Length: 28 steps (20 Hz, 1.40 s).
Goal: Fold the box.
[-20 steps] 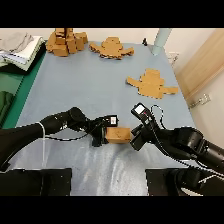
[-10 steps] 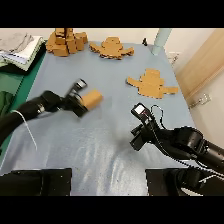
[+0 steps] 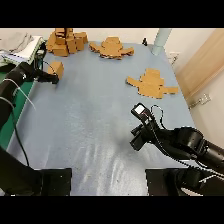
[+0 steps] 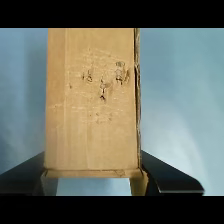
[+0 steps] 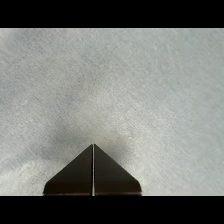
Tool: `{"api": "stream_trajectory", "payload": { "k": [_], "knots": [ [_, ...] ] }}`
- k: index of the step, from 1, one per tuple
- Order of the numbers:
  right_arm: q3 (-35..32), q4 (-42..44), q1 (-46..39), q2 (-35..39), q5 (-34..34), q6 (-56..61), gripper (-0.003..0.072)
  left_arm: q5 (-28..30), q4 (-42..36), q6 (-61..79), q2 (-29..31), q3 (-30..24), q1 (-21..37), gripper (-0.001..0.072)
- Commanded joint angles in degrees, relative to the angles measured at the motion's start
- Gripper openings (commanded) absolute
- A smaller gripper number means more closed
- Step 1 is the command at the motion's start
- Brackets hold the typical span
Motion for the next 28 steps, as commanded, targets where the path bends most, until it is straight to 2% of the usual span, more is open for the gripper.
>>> {"api": "stream_trajectory", "payload": {
  "k": [1,3,6,10,17,18,19,21,24,26,28],
  "knots": [
    [0.0,0.0,0.0,0.0,0.0,0.0,0.0006,-2.8,4.9,-8.8,-10.9,14.9,1.5,0.0520],
    [0.0,0.0,0.0,0.0,0.0,0.0,0.0006,-3.8,4.8,-10.1,-14.3,17.9,1.5,0.0520],
    [0.0,0.0,0.0,0.0,0.0,0.0,0.0006,-2.4,4.9,-9.5,-15.9,17.9,1.4,0.0520],
    [0.0,0.0,0.0,0.0,0.0,0.0,0.0006,0.2,4.8,-9.6,-16.1,17.9,1.7,0.0520],
    [0.0,0.0,0.0,0.0,0.0,0.0,0.0006,-0.5,4.7,-9.6,-16.1,17.9,1.6,0.0521],
    [0.0,0.0,0.0,0.0,0.0,0.0,0.0006,-0.5,4.7,-9.8,-16.1,17.9,1.6,0.0536],
    [0.0,0.0,0.0,0.0,0.0,0.0,0.0006,-0.8,4.7,-9.9,-16.1,17.9,1.6,0.0704],
    [0.0,0.0,0.0,0.0,0.0,0.0,0.0006,-1.1,4.7,-10.1,-16.1,17.9,1.7,0.0710],
    [0.0,0.0,0.0,0.0,0.0,0.0,0.0006,-6.6,4.9,-10.1,-15.7,18.1,2.6,0.0710],
    [0.0,0.0,0.0,0.0,0.0,0.0,0.0006,-14.7,6.2,-10.2,-15.4,19.8,4.0,0.0711],
    [0.0,0.0,0.0,0.0,0.0,0.0,0.0006,-25.7,6.3,-10.4,-14.9,23.1,5.7,0.0710]
  ]
}}
